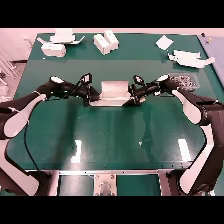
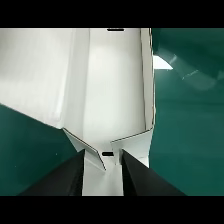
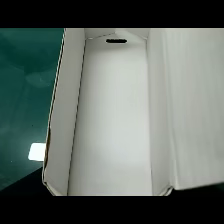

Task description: Fold the box and place the chain.

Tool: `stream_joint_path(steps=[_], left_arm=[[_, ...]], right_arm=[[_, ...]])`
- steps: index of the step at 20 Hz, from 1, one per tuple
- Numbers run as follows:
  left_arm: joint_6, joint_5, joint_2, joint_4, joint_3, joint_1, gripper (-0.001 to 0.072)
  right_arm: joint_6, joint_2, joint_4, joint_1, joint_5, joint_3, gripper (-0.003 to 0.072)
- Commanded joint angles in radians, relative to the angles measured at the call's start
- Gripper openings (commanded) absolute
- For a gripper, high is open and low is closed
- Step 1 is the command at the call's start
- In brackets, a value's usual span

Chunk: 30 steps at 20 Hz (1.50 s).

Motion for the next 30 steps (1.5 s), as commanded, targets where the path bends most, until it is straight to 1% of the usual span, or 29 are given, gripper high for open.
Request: stream_joint_path(steps=[1,3,6,9,11,23,24,25,30], left_arm=[[0.002,-0.002,-0.001,-0.009,0.0,-0.001,0.0279],[0.002,-0.009,-0.001,-0.03,0.0,-0.001,0.0279],[0.003,0.003,-0.004,-0.034,0.0,-0.029,0.0278],[0.003,0.055,-0.005,-0.03,0.0,-0.055,0.0278],[0.003,0.063,-0.005,-0.032,0.0,-0.055,0.0278],[0.058,0.047,-0.023,-0.078,0.0,-0.055,0.0282],[0.058,0.048,-0.023,-0.084,0.0,-0.056,0.0309],[0.059,0.048,-0.023,-0.085,0.0,-0.061,0.0308],[0.08,0.129,-0.023,-0.083,0.0,-0.109,0.0308]], right_arm=[[0.0,0.0,0.0,0.0,0.0,0.0,0.0547],[0.0,0.0,0.0,0.0,0.0,0.0,0.0547],[0.0,0.0,0.0,0.0,0.0,0.0,0.0547],[0.0,0.0,0.0,0.0,0.0,0.0,0.0547],[0.0,0.0,0.0,0.0,0.0,0.0,0.0547],[0.0,0.0,0.0,0.0,0.0,0.0,0.0547],[0.0,0.0,0.0,0.0,0.0,0.0,0.0547],[0.0,0.0,0.0,0.0,0.0,0.0,0.0547],[0.0,0.0,0.0,0.0,0.0,0.0,0.0547]])
